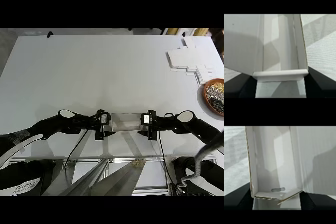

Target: Fold the box and place the chain.

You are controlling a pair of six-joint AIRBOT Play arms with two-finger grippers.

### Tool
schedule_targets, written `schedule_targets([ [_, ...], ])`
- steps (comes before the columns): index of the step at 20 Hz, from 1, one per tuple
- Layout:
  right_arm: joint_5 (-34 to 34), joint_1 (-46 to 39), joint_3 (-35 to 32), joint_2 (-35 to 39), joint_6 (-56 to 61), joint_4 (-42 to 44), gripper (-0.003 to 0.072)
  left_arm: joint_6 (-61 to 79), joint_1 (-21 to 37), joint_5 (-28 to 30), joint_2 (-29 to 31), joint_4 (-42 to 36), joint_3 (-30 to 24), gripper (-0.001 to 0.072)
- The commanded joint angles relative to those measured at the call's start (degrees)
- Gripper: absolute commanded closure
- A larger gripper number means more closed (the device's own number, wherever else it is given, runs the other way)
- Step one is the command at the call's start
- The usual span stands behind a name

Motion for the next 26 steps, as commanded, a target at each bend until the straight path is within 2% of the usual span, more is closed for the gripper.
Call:
schedule_targets([
  [1, 0.3, 0.0, 0.0, 0.1, 0.0, -1.5, 0.0134, 0.0, 0.0, 0.0, 0.0, 0.0, 0.0, 0.0460],
  [2, 0.5, 0.0, 0.0, 0.5, 0.9, -3.4, -0.0012, 0.0, 0.0, 0.0, 0.0, 0.0, 0.0, 0.0460],
  [3, 0.9, 0.0, 0.0, 1.4, 2.1, -5.5, -0.0023, 0.0, 0.0, 0.0, 0.0, 0.0, 0.0, 0.0460],
  [7, 4.8, 0.0, 0.0, 7.9, 10.3, -13.7, -0.0023, 0.0, 0.0, 0.0, 0.0, 0.0, 0.0, 0.0460],
  [11, 9.6, 0.0, 0.0, 14.8, 21.1, -26.2, -0.0013, 0.0, 0.0, 0.0, 0.0, 0.0, 0.0, 0.0460],
  [14, 10.4, 0.0, 0.0, 18.8, 28.3, -31.9, 0.0006, 0.0, 0.0, 0.0, 0.0, 0.0, 0.0, 0.0460],
  [16, 12.2, 0.0, 0.0, 20.8, 29.8, -30.5, 0.0009, 0.0, 0.0, 0.0, 0.0, 0.0, 0.0, 0.0460],
  [17, 13.7, 0.0, 0.0, 22.2, 30.1, -28.7, 0.0041, 0.0, 0.0, 0.0, 0.0, 0.0, 0.0, 0.0460],
  [20, 16.5, 0.0, 0.0, 27.2, 30.1, -21.0, 0.0048, 0.0, -0.1, 0.0, 0.0, 0.1, 0.0, 0.0460],
  [26, 15.1, 0.0, 0.0, 36.0, 32.4, -5.5, 0.0048, 0.0, -0.1, 0.0, 0.0, 0.0, 0.0, 0.0460],
])
